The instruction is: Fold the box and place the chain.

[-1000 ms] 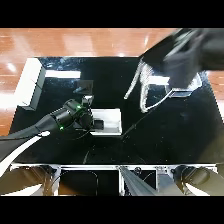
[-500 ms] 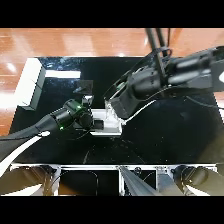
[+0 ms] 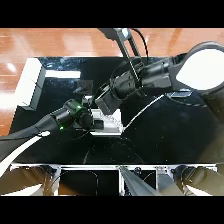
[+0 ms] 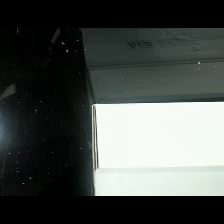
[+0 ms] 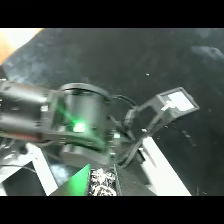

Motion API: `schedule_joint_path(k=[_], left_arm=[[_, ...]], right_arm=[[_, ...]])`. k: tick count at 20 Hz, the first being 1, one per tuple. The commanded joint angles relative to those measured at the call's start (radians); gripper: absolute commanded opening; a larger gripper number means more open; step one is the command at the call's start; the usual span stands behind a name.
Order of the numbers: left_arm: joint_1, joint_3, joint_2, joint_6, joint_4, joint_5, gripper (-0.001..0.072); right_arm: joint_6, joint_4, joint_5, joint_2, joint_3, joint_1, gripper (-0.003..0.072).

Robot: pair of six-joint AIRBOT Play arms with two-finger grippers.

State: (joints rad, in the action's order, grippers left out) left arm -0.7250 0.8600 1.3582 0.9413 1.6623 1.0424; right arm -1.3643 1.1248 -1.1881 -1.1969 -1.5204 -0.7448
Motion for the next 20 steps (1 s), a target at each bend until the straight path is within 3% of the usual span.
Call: schedule_joint_path(k=[1,4,10,18,19,20], left_arm=[[0.000,0.000,0.000,0.000,0.000,0.000,0.0024],[0.000,0.000,0.000,0.000,0.000,0.000,0.0023],[0.000,0.000,0.000,0.001,-0.001,-0.001,0.0023],[0.000,0.000,0.000,0.001,-0.004,-0.003,0.0023],[0.000,0.000,0.000,0.001,-0.004,-0.004,0.0023],[0.000,0.000,0.000,0.000,-0.004,-0.004,0.0023]], right_arm=[[0.003,0.019,-0.043,-0.019,0.001,0.033,0.0033],[-0.007,0.069,-0.089,-0.019,0.050,0.043,0.0033],[-0.016,0.027,-0.031,-0.034,0.301,0.042,0.0033],[-0.016,0.024,0.020,-0.130,0.322,0.043,0.0034],[-0.016,0.024,0.031,-0.130,0.322,0.043,0.0055],[-0.017,0.026,0.033,-0.130,0.322,0.043,0.0317]])
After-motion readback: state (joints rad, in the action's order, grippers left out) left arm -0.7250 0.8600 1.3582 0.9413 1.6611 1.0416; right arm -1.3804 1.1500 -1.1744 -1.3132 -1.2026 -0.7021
